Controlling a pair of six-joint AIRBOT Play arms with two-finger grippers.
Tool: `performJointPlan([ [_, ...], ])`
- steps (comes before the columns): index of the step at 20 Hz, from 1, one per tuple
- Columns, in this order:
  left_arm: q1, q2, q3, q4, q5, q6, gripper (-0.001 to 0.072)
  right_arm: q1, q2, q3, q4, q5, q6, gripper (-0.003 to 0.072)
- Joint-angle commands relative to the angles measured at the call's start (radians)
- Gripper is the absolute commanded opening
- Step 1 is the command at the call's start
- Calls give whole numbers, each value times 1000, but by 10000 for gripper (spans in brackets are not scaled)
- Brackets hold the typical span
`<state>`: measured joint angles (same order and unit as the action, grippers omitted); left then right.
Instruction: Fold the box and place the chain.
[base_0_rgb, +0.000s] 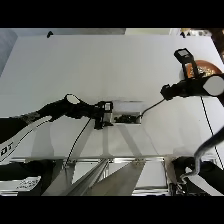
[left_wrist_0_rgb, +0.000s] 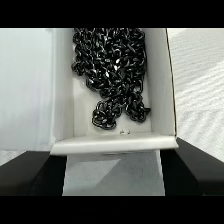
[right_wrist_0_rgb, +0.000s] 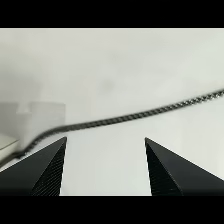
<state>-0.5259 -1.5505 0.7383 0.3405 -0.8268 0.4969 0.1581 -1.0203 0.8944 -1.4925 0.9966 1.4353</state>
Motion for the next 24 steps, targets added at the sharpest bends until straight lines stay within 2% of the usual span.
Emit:
performJointPlan([
  [1, 0, 1, 1, 0, 0, 0, 273, -36, -137, -11, -68, -55, 61, 527],
  [3, 0, 1, 1, 0, 0, 0, 273, -37, -222, -11, -87, -81, 87, 444],
  [8, 0, 1, 1, 0, 0, 0, 273, -37, -357, -11, -153, -110, 147, 444],
  [12, 0, 1, 1, 0, 0, 0, 273, -37, -372, -11, -153, -150, 146, 436],
  [14, 0, 1, 1, 0, 0, 0, 273, -37, -377, -11, -153, -154, 147, 393],
  [19, 0, 1, 1, 0, 0, 0, 273, -37, -406, -12, -153, -150, 162, 376],
  [23, 0, 1, 1, 0, 0, 0, 273, -37, -426, -12, -153, -150, 162, 309],
  [24, 0, 1, 1, 0, 0, 0, 273, -37, -426, -12, -153, -150, 162, 231],
])
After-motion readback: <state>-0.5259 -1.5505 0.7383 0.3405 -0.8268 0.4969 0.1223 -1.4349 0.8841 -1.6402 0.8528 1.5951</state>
